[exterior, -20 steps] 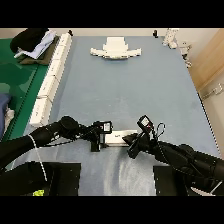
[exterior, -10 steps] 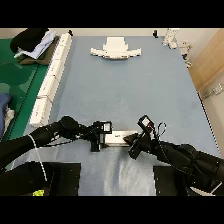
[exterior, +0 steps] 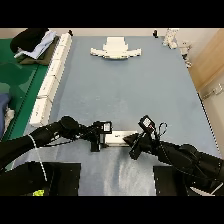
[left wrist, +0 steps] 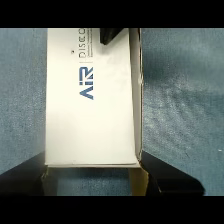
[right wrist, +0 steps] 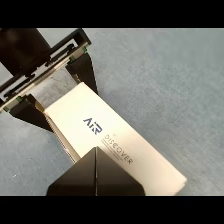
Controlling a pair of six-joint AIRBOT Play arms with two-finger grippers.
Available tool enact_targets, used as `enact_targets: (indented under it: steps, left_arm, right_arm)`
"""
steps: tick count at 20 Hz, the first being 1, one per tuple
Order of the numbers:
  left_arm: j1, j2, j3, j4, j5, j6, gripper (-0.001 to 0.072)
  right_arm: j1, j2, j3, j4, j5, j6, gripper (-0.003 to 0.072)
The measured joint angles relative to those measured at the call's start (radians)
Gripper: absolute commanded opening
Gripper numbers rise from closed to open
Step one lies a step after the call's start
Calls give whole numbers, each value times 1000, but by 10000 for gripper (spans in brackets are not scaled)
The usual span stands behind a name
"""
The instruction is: Fold the box.
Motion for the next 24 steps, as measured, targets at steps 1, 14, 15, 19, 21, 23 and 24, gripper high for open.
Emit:
enact_targets:
  steps: [1,14,15,19,21,23,24]
  left_arm:
    - [0,0,0,0,0,0,467]
    - [0,0,0,0,0,-1,468]
    - [0,0,0,0,0,-1,467]
    - [0,0,0,0,0,-1,467]
    - [0,0,0,0,0,-1,467]
    - [0,0,0,0,0,-1,467]
    - [0,0,0,0,0,-1,467]
  right_arm:
    - [0,0,-4,0,-2,0,3]
    - [-14,43,93,-50,-30,0,3]
    - [-27,45,114,-64,-38,0,3]
    - [-138,-14,233,-123,-130,39,3]
    - [-216,-85,323,-219,-214,143,3]
    - [-295,-180,434,-381,-339,315,3]
    - [-327,-227,487,-458,-413,397,3]
